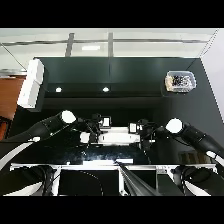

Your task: Fold the box and place the chain.

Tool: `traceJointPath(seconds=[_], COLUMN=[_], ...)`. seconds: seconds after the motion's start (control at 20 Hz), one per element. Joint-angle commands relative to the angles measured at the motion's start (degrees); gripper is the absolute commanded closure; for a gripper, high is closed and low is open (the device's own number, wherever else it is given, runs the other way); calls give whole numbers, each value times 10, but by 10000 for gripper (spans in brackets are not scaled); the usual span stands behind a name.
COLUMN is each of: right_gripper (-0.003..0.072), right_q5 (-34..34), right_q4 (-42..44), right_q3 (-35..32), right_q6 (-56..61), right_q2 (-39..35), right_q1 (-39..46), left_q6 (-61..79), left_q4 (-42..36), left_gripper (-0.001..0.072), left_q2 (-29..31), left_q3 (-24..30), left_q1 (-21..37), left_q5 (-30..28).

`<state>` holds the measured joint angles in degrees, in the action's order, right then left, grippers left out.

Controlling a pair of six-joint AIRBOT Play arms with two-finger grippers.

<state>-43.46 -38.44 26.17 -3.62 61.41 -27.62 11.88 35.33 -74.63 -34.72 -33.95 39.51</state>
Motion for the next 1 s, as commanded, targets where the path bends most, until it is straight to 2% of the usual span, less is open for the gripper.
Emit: traceJointPath(seconds=[0.0, 0.95], right_gripper=[32, 33], right_q5=[-3, 25], right_q4=[67, 67], right_q3=[-2, -26], right_q6=[-68, -69], right_q2=[16, 33], right_q1=[2, 1], left_q6=[1, 1], left_q4=[0, 0], left_gripper=[682, 682], left_q2=[0, 0], left_q3=[-1, -1], left_q1=[0, 0], left_q5=[0, 0])
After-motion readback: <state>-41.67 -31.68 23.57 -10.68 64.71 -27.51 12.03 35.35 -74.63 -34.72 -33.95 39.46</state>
